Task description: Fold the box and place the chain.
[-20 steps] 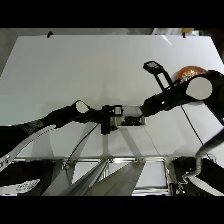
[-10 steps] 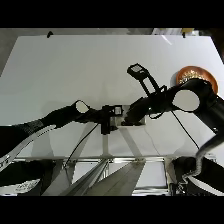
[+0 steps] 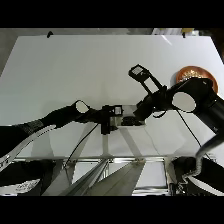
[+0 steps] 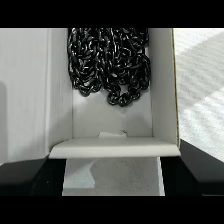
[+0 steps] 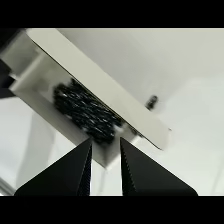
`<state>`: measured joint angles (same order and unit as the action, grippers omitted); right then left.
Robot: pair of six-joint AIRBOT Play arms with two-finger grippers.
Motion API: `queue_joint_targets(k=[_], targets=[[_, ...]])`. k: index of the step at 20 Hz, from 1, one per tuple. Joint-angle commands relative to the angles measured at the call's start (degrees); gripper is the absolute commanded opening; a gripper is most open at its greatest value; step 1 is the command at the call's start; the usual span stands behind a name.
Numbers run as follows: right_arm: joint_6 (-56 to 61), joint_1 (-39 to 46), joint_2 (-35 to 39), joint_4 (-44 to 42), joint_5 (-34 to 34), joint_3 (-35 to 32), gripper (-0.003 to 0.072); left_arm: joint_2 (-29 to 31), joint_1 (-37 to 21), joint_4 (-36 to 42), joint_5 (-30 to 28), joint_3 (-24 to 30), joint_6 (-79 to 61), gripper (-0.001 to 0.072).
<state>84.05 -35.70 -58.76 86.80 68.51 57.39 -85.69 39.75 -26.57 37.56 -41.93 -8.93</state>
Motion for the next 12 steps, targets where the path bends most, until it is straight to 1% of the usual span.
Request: queue_joint_targets(k=[1,2,4,6,8,10,11,12], targets=[[-3.74,4.15,0.09,4.68,4.63,0.07,0.0196,0.04,-0.02,0.0,-0.02,0.02,-0.02,0.0271],[-4.35,6.47,0.24,4.66,5.09,0.07,0.0193,0.04,-0.02,0.0,-0.02,0.02,-0.02,0.0271],[-6.34,11.82,1.07,4.28,5.49,0.07,0.0153,0.04,-0.02,0.0,-0.02,0.02,-0.02,0.0271],[-10.25,15.91,2.4,2.4,4.0,0.07,0.0151,0.04,-0.02,0.0,-0.02,0.02,-0.02,0.0271],[-19.98,17.99,2.89,-2.23,3.02,0.07,0.0151,0.04,-0.02,0.0,-0.02,0.02,-0.02,0.0271],[-29.33,18.34,2.75,-6.84,2.99,0.02,0.0145,0.04,-0.02,0.0,-0.02,0.02,-0.02,0.0271],[-32.63,18.91,2.54,-9.62,3.02,0.0,0.0066,0.04,-0.02,0.0,-0.02,0.02,-0.02,0.0271],[-34.53,19.67,2.25,-12.68,2.82,-0.02,0.0014,0.04,-0.02,0.0,-0.02,0.02,-0.02,0.0271]])
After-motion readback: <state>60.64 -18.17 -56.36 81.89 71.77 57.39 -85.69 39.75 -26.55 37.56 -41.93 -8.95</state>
